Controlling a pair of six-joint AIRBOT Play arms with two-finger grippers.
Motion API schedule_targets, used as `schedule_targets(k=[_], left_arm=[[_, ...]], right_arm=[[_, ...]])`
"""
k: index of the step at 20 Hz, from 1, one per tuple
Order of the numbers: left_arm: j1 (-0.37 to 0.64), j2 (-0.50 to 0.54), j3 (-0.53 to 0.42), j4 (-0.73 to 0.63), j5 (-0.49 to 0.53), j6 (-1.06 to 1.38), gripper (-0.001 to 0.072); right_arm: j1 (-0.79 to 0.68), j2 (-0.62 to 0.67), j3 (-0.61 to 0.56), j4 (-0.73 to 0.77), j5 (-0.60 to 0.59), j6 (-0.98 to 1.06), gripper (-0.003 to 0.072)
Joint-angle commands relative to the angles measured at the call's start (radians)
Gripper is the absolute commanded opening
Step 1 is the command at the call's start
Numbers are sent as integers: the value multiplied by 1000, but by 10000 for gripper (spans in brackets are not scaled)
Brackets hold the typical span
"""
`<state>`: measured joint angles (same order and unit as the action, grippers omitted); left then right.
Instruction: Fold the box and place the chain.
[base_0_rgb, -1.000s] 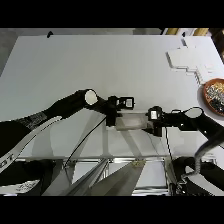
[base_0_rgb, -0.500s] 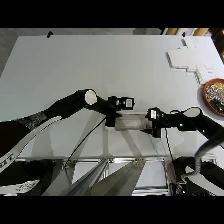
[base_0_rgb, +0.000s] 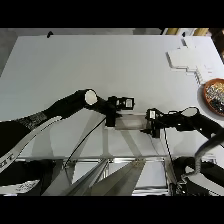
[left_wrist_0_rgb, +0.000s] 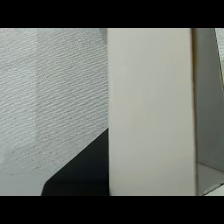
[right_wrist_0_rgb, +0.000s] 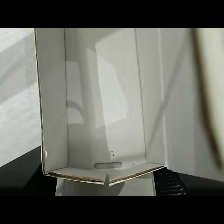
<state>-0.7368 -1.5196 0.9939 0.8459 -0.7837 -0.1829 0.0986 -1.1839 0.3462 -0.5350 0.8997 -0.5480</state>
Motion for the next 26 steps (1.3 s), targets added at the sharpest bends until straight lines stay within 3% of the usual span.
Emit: schedule_targets(k=[1,6,26], left_arm=[[0,0,0,0,1,0,12],[0,0,0,0,1,0,12],[0,0,0,0,1,0,12]], right_arm=[[1,-9,-1,-6,-6,-11,453],[1,-10,-1,-11,-6,-10,400],[1,-9,-1,-10,-13,-10,412]])
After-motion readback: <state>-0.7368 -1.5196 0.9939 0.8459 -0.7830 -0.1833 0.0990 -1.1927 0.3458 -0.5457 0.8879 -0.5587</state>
